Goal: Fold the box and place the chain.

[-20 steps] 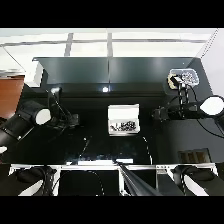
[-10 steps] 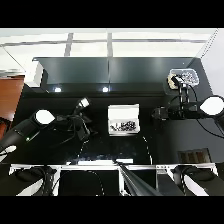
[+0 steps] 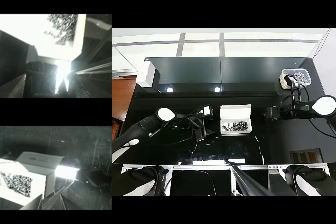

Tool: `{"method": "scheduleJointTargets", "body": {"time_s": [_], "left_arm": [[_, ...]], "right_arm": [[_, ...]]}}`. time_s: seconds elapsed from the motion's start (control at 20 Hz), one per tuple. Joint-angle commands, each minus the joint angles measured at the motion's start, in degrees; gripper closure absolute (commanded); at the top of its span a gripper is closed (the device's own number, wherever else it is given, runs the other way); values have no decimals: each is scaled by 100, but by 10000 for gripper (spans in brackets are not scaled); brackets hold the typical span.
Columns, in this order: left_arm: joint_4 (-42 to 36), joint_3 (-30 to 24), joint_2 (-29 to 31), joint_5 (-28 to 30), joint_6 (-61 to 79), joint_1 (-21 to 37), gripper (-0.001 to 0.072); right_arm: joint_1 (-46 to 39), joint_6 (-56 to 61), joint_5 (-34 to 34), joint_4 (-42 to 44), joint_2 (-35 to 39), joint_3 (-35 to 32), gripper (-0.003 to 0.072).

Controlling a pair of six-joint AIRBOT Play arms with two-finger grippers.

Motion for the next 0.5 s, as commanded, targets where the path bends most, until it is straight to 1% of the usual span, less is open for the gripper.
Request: {"method": "scheduleJointTargets", "body": {"time_s": [0.0, 0.15, 0.45], "left_arm": [[-623, 37, -286, -35, 745, -17, -3], [-776, 37, -448, -216, 1088, -48, -4], [-837, 299, -719, -151, 1038, -293, -4]], "right_arm": [[-2, -4, -13, 70, 2, 0, 417], [-2, -4, -42, 70, 2, 0, 417], [-2, -4, -125, 70, 2, 0, 417]]}}
